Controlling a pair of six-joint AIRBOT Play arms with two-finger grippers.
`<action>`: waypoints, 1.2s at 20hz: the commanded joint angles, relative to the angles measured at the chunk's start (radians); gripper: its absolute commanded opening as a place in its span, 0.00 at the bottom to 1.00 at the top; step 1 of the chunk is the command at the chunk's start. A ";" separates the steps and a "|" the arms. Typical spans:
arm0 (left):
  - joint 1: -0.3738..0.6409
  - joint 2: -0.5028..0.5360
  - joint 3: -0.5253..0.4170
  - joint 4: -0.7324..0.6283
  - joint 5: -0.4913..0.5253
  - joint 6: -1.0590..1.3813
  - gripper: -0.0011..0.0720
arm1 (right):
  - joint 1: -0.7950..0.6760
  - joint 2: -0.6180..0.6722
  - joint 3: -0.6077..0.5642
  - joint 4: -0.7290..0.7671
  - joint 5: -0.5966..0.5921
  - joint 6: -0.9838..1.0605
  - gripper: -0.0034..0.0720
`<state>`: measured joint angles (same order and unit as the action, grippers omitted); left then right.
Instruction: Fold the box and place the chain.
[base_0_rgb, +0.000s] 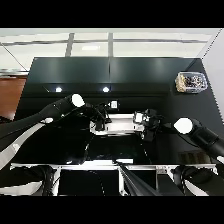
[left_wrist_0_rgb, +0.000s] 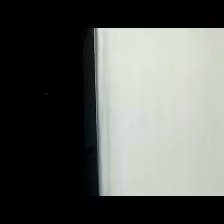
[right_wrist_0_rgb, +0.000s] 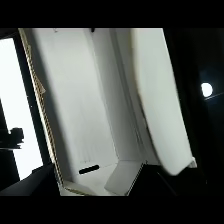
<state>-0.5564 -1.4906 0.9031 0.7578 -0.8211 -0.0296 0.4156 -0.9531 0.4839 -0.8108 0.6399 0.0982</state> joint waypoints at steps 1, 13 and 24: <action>-0.001 0.000 0.000 0.000 0.001 0.000 0.05 | -0.017 -0.031 0.001 0.052 -0.006 -0.070 0.99; -0.002 0.000 0.000 0.000 0.001 0.000 0.05 | -0.036 -0.173 0.001 0.259 0.064 -0.318 0.99; -0.002 0.000 0.000 -0.011 0.001 0.000 0.05 | -0.074 -0.255 0.001 0.261 0.071 -0.394 0.99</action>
<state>-0.5575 -1.4906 0.9031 0.7559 -0.8207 -0.0296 0.3435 -1.1896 0.4847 -0.5518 0.7166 -0.2752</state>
